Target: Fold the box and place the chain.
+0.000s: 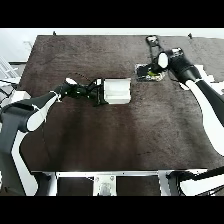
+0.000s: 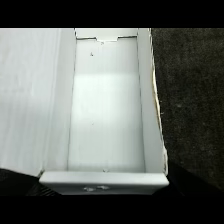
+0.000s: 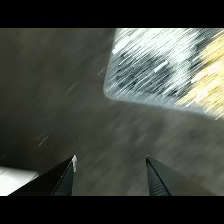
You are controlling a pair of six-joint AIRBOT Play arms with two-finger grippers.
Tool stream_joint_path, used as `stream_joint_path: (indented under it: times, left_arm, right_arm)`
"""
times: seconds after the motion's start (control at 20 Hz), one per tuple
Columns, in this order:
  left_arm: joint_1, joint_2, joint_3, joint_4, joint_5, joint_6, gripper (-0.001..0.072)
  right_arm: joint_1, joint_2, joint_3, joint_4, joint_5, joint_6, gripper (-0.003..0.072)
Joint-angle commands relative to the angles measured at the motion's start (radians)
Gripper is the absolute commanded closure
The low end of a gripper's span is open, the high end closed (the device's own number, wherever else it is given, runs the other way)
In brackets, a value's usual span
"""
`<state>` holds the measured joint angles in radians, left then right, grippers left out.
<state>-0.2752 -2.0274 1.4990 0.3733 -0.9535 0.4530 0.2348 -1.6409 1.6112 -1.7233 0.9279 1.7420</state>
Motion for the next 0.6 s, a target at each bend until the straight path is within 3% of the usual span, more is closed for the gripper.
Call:
stream_joint_path:
  times: [0.0, 0.1, 0.3, 0.55]
  left_arm:
    - [0.000, 0.000, 0.000, 0.000, 0.000, 0.000, 0.0166]
    - [0.000, 0.000, 0.000, 0.000, 0.000, 0.000, 0.0166]
    - [0.000, 0.000, 0.000, 0.000, 0.000, 0.000, 0.0166]
    - [0.000, 0.000, 0.000, 0.000, 0.000, 0.000, 0.0166]
  right_arm:
    - [-0.090, -0.040, 0.001, 0.057, -0.170, -0.106, 0.0189]
    - [-0.119, -0.076, 0.007, 0.097, -0.212, -0.163, 0.0191]
    - [-0.145, -0.193, 0.119, 0.244, -0.177, -0.314, 0.0226]
    - [-0.145, -0.348, 0.338, 0.309, 0.008, -0.390, 0.0240]
